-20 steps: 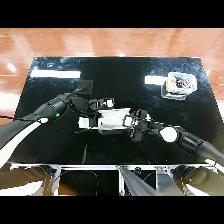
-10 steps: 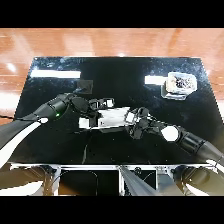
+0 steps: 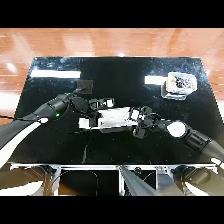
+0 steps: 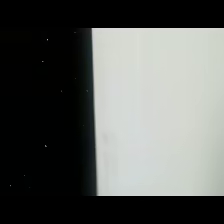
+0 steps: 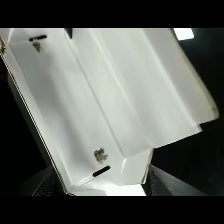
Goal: Fold the box and place the chain.
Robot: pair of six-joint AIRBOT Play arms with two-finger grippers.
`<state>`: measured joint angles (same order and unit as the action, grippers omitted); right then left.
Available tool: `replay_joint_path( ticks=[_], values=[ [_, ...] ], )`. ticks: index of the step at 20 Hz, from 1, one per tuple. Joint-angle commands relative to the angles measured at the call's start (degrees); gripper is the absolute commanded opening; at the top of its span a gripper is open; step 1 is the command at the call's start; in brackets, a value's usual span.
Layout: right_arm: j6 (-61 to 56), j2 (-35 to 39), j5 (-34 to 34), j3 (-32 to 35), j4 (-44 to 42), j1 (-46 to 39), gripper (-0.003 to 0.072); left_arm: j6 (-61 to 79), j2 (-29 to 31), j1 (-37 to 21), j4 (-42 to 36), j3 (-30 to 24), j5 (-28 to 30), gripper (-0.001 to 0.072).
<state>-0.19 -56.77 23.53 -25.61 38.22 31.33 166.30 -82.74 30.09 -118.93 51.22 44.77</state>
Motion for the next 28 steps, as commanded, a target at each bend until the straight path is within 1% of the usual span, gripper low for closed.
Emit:
replay_joint_path(
  ticks=[1, 2, 5, 7, 9, 14, 15, 16, 17, 18, 19, 23, 24, 25, 28],
  values=[
    [11.1, 0.1, 4.5, -0.3, -8.6, -2.6, 0.0719, 0.0, 0.0, 0.0, 0.0, 0.0, 0.0, 0.0019],
    [12.1, 0.0, 4.9, -0.3, -10.5, -3.4, 0.0719, 0.0, 0.0, 0.0, 0.0, 0.0, 0.0, 0.0019],
    [15.1, -0.5, 6.3, -0.7, -11.5, -5.4, 0.0719, 0.0, 0.0, 0.0, 0.0, 0.0, 0.0, 0.0019],
    [16.5, -2.2, 8.7, -1.7, -11.8, -6.2, 0.0719, 0.0, 0.0, 0.0, 0.0, 0.0, 0.0, 0.002],
    [19.2, -4.4, 8.8, -2.9, -13.0, -6.4, 0.0719, 0.0, 0.0, 0.0, 0.0, 0.0, 0.0, 0.0019],
    [20.2, -8.2, 9.6, -5.5, -13.2, -8.1, 0.0719, 0.0, 0.0, 0.0, 0.0, 0.0, 0.0, 0.0019],
    [20.3, -8.6, 10.6, -5.7, -13.2, -9.0, 0.0714, 0.0, 0.0, 0.0, 0.0, 0.0, 0.0, 0.0019],
    [20.4, -9.0, 12.6, -5.9, -13.3, -9.9, 0.0591, 0.0, 0.0, 0.0, 0.0, 0.0, 0.0, 0.0019],
    [21.1, -9.6, 14.1, -5.9, -14.6, -10.3, 0.0509, 0.0, 0.0, 0.0, 0.0, 0.0, 0.0, 0.0019],
    [22.0, -10.1, 14.4, -5.9, -16.1, -10.4, 0.0502, 0.0, 0.0, 0.0, 0.0, 0.0, 0.0, 0.0019],
    [22.4, -10.8, 14.5, -6.1, -17.9, -10.4, 0.0502, 0.0, 0.0, 0.0, 0.0, 0.0, 0.0, 0.002],
    [22.9, -13.4, 14.9, -7.8, -18.1, -10.4, 0.0505, 0.0, 0.0, 0.0, 0.0, 0.0, 0.0, 0.002],
    [22.9, -13.8, 15.0, -8.2, -18.1, -10.4, 0.053, 0.0, 0.0, 0.0, 0.0, 0.0, 0.0, 0.002],
    [22.9, -14.3, 15.1, -8.6, -18.0, -10.4, 0.0629, 0.0, 0.0, 0.0, 0.0, 0.0, 0.0, 0.002],
    [22.8, -14.4, 15.1, -8.7, -17.0, -10.4, 0.063, 0.0, 0.0, 0.0, 0.0, 0.0, 0.0, 0.002]
  ],
)
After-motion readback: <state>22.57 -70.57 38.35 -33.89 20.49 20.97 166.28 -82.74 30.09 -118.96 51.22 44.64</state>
